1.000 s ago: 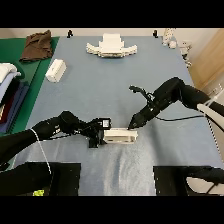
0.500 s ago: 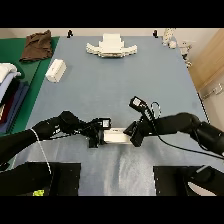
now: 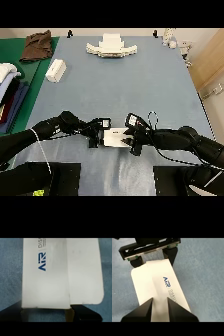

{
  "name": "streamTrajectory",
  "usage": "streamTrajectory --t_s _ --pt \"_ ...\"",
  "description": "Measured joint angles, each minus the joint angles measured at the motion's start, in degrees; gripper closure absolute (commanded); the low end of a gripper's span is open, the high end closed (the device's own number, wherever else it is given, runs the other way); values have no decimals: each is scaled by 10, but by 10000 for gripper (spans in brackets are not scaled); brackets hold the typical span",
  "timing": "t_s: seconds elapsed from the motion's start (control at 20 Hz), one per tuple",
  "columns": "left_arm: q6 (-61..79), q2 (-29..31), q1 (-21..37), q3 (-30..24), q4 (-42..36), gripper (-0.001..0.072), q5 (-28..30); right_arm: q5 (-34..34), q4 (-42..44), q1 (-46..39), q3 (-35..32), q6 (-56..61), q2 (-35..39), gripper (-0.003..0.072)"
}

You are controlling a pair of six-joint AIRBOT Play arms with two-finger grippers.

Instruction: Fold the box.

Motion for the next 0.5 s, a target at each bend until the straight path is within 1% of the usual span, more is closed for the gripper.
streamTrajectory --t_s 0.05,0.1,0.25,0.3,0.35,0.5 --pt "0 0 0 0 0 282 0 2 -3 1 0 -10 1 220" --pt "0 0 0 0 0 282 0 3 -6 2 1 -22 1 198" --pt "0 0 0 0 0 282 0 5 -13 4 3 -72 -5 195" --pt "0 0 0 0 0 282 0 5 -15 4 3 -90 -9 99" --pt "0 0 0 0 0 282 0 5 -18 5 4 -108 -15 64" --pt "0 0 0 0 0 282 0 6 -24 5 11 -155 -30 64"
